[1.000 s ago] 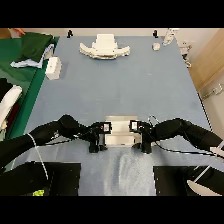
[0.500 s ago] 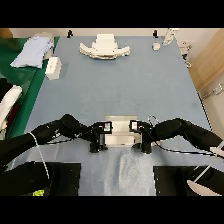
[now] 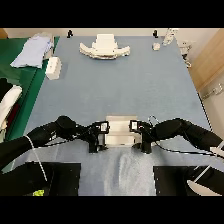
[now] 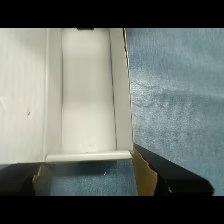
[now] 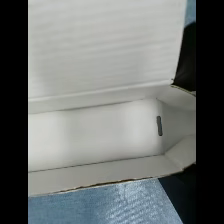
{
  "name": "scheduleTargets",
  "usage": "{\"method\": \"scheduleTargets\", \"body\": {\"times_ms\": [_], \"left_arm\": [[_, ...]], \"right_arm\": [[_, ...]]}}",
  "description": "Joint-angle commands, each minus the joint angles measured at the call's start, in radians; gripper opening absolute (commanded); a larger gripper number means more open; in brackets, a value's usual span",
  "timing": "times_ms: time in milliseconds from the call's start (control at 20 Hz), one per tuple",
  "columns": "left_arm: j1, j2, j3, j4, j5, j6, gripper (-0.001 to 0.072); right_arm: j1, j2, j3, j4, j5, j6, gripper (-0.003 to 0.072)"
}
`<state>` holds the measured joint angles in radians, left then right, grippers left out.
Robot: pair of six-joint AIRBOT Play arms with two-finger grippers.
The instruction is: Fold the box.
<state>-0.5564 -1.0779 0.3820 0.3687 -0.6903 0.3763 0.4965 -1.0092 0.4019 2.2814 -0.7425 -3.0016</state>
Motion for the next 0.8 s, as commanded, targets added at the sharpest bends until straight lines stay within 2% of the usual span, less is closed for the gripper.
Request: {"method": "scheduleTargets", "body": {"times_ms": [0, 750], "left_arm": [[0.001, 0.003, -0.004, -0.032, 0.0, 0.032, 0.0684], [-0.005, -0.006, 0.005, 0.009, 0.011, -0.041, 0.0683]], "right_arm": [[0.0, 0.0, 0.0, 0.0, 0.0, 0.0, 0.053], [0.0, 0.0, 0.0, 0.0, 0.0, 0.0, 0.0529]]}}
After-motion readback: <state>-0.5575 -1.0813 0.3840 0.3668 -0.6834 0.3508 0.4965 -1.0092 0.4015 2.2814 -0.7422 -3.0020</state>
